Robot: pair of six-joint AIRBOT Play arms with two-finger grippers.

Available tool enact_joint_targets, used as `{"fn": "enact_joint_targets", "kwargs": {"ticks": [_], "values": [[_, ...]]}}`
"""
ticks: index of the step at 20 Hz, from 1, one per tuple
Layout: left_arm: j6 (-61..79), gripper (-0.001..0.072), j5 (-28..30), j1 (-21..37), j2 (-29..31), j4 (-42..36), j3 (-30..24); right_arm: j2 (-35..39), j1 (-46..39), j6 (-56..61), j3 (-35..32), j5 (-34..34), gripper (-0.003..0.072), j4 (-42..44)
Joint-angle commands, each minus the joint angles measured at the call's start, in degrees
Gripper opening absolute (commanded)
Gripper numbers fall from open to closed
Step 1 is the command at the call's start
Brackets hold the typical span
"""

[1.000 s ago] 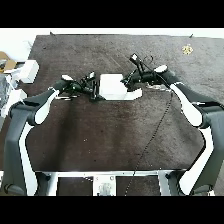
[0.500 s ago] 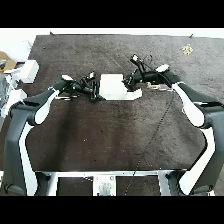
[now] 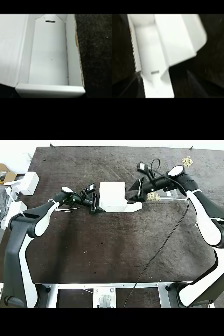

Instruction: Fold the box and place the chain.

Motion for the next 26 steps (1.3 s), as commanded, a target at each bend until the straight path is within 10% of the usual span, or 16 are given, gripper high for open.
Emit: {"fn": "enact_joint_targets", "kwargs": {"ticks": [1, 9, 11, 26], "values": [[-0.02, 0.0274, 0.02, 0.07, 0.0, 0.0, 0.0, 0.44, 2.21, -2.56, -2.99, -5.46, 0.0684, -9.4], [-0.02, 0.0274, 0.02, 0.07, 0.0, 0.0, 0.0, -2.23, 3.58, -5.99, -4.04, -5.09, 0.0435, -8.11], [-0.02, 0.0274, 0.02, 0.07, 0.0, -0.02, 0.0, -2.43, 3.58, -5.99, -4.07, -4.39, 0.0275, -4.09], [-0.04, 0.0274, 0.02, 0.07, 0.0, 0.0, 0.0, -5.95, 6.19, -7.96, -4.07, -6.32, 0.0279, 3.74]]}}
